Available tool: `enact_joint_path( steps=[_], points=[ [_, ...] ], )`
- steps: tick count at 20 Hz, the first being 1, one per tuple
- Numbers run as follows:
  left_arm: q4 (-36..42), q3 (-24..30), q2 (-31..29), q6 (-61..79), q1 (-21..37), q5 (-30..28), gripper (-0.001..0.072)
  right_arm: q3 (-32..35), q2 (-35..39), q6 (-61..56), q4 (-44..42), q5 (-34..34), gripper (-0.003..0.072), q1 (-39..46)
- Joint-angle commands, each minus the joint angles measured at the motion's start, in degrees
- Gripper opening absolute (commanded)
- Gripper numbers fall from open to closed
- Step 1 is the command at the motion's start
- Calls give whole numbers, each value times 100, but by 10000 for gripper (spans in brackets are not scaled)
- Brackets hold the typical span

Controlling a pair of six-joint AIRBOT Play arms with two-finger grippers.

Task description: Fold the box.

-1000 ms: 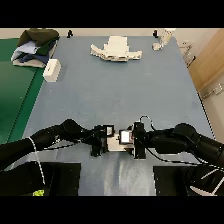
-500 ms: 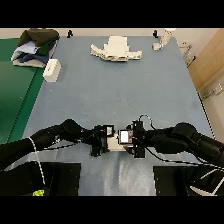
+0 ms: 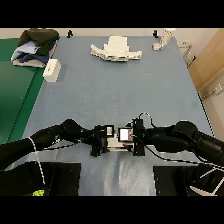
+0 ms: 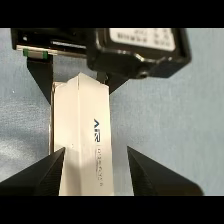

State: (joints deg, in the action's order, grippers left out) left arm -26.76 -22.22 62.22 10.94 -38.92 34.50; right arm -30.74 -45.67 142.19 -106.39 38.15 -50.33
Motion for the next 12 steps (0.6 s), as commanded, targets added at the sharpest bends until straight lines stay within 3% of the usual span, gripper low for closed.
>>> enact_joint_path(
  steps=[1,4,5,6,9,11,12],
  points=[
    [-2,-2,-4,-4,-2,0,524,-31,-4,-413,496,-15,586,4],
    [-2,-2,-4,-2,-2,0,524,-31,-11,-479,540,-11,558,-2],
    [-2,-2,-4,-4,-2,0,524,-28,-11,-479,450,20,463,-2],
    [-2,-2,-4,-2,-2,0,524,-24,-11,-476,306,57,417,-2],
    [-2,-2,-4,-4,-2,0,524,-24,-136,-474,-103,247,401,-2],
    [-2,-2,-4,-2,-2,0,524,-24,-289,-472,-245,332,323,-13],
    [-2,-2,-4,-2,-2,0,524,-24,-343,-472,-302,337,323,-15]
  ],
)
